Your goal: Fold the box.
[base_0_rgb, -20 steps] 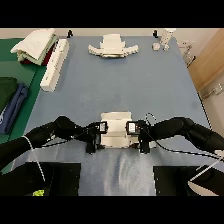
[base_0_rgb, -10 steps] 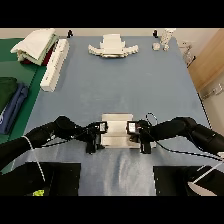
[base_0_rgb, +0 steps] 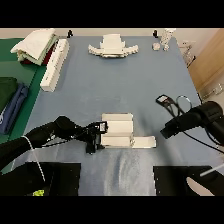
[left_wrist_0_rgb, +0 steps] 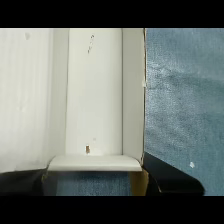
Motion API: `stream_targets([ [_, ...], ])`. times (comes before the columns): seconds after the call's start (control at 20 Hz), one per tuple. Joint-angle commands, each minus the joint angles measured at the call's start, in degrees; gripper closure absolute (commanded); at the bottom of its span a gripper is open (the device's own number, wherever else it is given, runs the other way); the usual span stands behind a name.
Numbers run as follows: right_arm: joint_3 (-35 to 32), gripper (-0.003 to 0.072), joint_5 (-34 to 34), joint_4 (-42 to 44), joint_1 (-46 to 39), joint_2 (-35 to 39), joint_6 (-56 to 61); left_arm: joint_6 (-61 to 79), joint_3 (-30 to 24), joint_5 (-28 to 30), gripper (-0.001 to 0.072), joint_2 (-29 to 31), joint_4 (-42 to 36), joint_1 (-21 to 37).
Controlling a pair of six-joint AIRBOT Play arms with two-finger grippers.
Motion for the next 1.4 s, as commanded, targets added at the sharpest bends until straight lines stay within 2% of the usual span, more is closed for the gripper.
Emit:
stream_targets([
  [0.0,-0.6,0.0688,-5.0,19.2,-17.9,-4.3,0.6,0.0,0.0,0.0,0.0234,0.0,0.0,0.0],
  [0.1,-1.7,0.0688,-6.8,32.8,-27.1,-10.0,-9.7,0.0,0.0,0.0,0.0234,0.0,0.0,0.0],
  [0.2,-1.9,0.0688,-10.1,41.4,-32.3,-16.5,-16.8,0.0,0.0,0.0,0.0234,0.0,0.0,0.0],
  [0.4,-2.3,0.0687,-12.2,43.7,-32.4,-23.5,-20.9,0.0,0.0,0.0,0.0234,0.0,0.0,0.0],
  [0.65,-5.3,0.0687,-9.5,45.0,-32.3,-23.8,-22.6,0.0,0.0,0.0,0.0234,0.0,0.0,0.0],
  [1.0,-9.9,0.0687,-10.4,53.8,-31.8,-23.5,-22.6,0.0,0.0,0.0,0.0234,0.0,0.0,0.0],
  [1.15,-11.3,0.0687,-9.3,54.8,-27.0,-22.2,-23.3,0.0,0.0,0.0,0.0234,0.0,0.0,0.0],
  [1.35,-11.2,0.0687,-4.4,58.1,-18.5,-19.4,-22.9,0.0,0.0,0.0,0.0234,0.0,0.0,0.0],
])
